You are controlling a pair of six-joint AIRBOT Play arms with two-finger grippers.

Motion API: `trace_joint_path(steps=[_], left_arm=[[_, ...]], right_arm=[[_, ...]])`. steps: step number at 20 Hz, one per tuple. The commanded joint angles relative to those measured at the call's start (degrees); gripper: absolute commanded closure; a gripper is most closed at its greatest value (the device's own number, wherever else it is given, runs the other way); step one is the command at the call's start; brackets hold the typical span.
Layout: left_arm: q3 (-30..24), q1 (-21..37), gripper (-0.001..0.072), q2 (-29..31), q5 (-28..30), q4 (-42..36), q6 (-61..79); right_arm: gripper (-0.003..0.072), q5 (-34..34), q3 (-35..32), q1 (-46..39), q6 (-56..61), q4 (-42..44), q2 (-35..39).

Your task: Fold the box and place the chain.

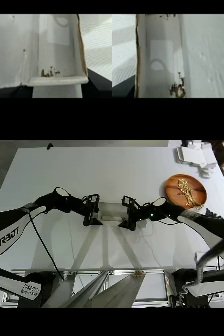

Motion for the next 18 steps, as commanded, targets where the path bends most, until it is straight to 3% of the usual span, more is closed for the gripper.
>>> trace_joint_path(steps=[1,16,17,18], left_arm=[[-0.1,-0.1,0.0551,0.0,1.0,0.2,-0.1],[-0.1,-0.1,0.0551,0.0,1.0,0.2,-0.1],[-0.1,-0.1,0.0551,0.0,1.0,0.2,-0.1],[-0.1,-0.1,0.0551,0.0,1.0,0.2,-0.1]], right_arm=[[0.0284,0.1,0.0,0.0,0.1,0.0,0.0],[0.0278,0.1,0.0,0.0,0.1,0.3,0.0],[0.0202,0.0,0.0,0.0,0.1,0.2,0.1],[0.0031,-0.1,0.0,0.0,0.1,-0.6,0.3]])
